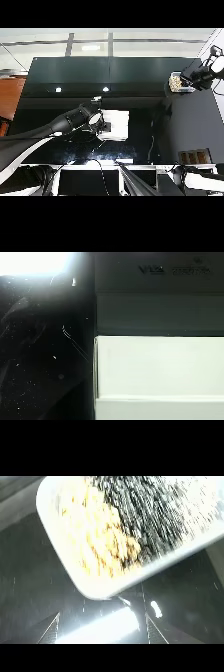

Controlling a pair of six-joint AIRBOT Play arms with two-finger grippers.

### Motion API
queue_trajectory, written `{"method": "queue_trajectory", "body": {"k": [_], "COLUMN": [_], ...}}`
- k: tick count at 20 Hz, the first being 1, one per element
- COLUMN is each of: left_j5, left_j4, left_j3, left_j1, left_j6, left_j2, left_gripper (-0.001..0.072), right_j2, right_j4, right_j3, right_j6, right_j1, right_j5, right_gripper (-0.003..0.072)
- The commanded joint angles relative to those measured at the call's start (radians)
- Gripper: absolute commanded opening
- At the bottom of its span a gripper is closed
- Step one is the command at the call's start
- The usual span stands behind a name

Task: Fold the box and place the chain.

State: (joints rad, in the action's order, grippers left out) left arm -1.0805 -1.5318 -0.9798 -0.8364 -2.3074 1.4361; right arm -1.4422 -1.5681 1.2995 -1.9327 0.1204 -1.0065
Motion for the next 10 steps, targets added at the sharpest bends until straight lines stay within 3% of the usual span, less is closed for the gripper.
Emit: {"method": "queue_trajectory", "body": {"k": [1, 10], "left_j5": [-0.002, -0.001], "left_j4": [0.000, -0.001], "left_j3": [0.000, 0.000], "left_j1": [0.001, 0.001], "left_j6": [0.000, 0.000], "left_j2": [0.001, 0.001], "left_gripper": [0.0031, 0.0030], "right_j2": [-0.154, -0.297], "right_j4": [0.031, 0.046], "right_j3": [0.126, 0.204], "right_j6": [0.019, -0.006], "right_j1": [0.021, 0.021], "right_j5": [-0.014, 0.020], "right_gripper": [0.0577, 0.0577]}}
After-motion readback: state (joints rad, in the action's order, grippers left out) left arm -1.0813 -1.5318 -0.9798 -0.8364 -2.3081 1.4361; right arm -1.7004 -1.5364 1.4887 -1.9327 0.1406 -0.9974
